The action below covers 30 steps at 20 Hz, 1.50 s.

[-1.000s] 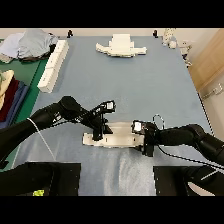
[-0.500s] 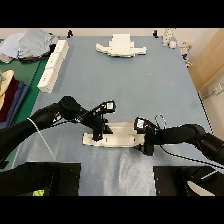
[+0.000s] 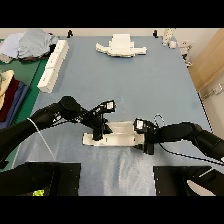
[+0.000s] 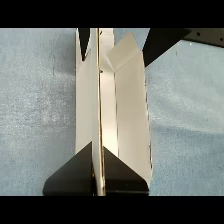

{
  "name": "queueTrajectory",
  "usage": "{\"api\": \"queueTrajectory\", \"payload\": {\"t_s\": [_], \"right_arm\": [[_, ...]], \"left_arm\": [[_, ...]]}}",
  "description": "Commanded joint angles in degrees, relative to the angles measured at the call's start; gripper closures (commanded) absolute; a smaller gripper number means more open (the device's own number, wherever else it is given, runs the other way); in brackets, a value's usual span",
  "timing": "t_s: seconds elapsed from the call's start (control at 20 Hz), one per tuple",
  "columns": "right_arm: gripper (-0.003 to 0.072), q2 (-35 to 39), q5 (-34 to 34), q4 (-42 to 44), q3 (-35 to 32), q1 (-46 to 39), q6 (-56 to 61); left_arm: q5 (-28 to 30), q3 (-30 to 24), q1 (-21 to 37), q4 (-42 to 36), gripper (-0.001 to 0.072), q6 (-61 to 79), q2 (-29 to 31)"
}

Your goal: Fold the box.

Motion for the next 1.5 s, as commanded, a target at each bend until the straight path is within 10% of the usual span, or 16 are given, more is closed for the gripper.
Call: {"api": "queueTrajectory", "payload": {"t_s": [0.0, 1.45], "right_arm": [[-0.0028, -2.7, -1.1, 2.7, 0.9, -2.8, -5.6], [-0.0018, -7.8, 0.3, 2.1, 1.5, 0.8, -5.4]], "left_arm": [[-0.1, 0.0, 0.0, 0.0, 0.0696, 0.0, 0.0], [-0.1, 0.0, 0.0, 0.0, 0.0697, 0.0, 0.0]]}}
